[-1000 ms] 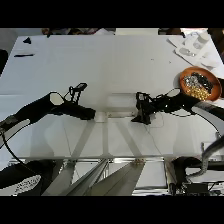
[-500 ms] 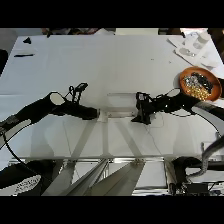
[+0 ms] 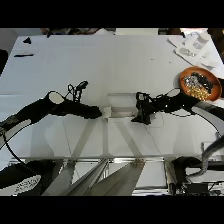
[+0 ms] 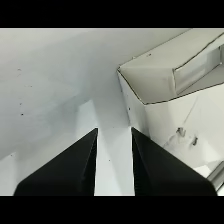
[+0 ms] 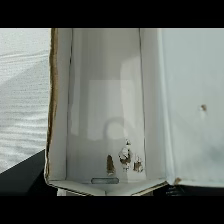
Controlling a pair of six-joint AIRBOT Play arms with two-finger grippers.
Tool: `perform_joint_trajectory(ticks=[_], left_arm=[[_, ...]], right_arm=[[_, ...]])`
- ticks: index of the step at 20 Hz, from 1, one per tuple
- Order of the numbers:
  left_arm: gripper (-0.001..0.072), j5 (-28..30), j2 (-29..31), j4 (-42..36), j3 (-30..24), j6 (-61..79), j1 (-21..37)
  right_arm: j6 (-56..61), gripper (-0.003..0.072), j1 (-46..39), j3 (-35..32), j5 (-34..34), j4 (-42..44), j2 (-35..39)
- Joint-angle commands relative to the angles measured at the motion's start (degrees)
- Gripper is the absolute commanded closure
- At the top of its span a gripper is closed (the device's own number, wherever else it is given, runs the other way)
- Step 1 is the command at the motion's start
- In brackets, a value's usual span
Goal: Fold the box and place the chain.
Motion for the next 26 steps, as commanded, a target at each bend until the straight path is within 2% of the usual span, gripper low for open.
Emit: perform_joint_trajectory(ticks=[1,10,21,26], left_arm=[[0.0424,-0.4,0.1,-2.6,0.0,0.5,0.1],[0.0412,-1.2,0.1,-14.6,0.0,7.9,0.1],[0.0414,-0.5,0.1,-15.1,0.0,8.5,-0.3],[0.0413,1.9,0.1,-12.6,0.2,9.1,-4.1]], right_arm=[[0.0,0.0258,0.0,0.0,0.0,0.0,0.0],[0.0,0.0258,0.0,0.0,0.0,0.0,0.0],[0.0,0.0258,0.0,0.0,0.0,0.0,0.0],[0.0,0.0258,0.0,0.0,0.0,0.0,0.0]])
